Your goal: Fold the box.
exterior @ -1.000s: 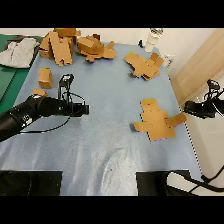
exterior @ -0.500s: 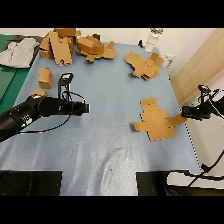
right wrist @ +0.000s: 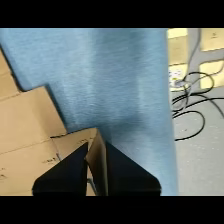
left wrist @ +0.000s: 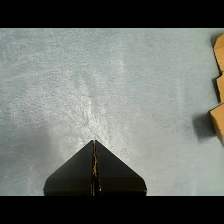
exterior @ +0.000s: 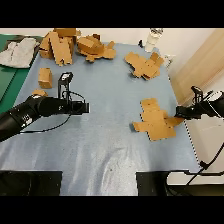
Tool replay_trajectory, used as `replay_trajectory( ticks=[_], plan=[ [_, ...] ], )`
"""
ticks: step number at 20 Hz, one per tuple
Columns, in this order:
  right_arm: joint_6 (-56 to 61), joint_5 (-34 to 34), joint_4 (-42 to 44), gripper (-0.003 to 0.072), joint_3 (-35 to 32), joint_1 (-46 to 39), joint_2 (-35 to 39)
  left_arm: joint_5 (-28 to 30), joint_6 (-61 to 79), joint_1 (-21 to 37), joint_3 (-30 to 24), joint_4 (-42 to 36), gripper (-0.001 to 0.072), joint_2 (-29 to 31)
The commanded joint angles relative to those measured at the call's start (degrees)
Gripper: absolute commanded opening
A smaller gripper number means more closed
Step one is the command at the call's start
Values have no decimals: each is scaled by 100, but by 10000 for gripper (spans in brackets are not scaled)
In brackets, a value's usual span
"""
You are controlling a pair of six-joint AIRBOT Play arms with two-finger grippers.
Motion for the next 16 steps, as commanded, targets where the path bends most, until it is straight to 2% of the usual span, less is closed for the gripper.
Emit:
replay_trajectory(
  ticks=[1, 4, 6, 8, 10, 13, 16],
  plan=[
    [-188, 308, 365, 162, 2, 35, -284, -2, -4, 0, 0, -234, 13, 2],
    [-192, 378, 321, 148, 4, 33, -337, -153, -2, 0, -2, -330, 14, 2],
    [-192, 579, 142, 26, 4, 33, -337, -286, -4, 0, -2, -328, 13, 2],
    [-199, 916, 166, 3, 4, 35, -334, -376, -2, 0, -2, -328, 14, 2],
    [-442, 1108, 859, 2, 4, 35, -299, -385, -2, 37, -2, -328, 14, 2],
    [-1222, 1132, 3021, 1, -26, 251, -85, -728, 2, 455, -2, -330, 15, -9],
    [-1322, 894, 3464, 1, -155, 1226, 140, -1228, 302, 1108, -2, -597, 16, -39]
  ],
)
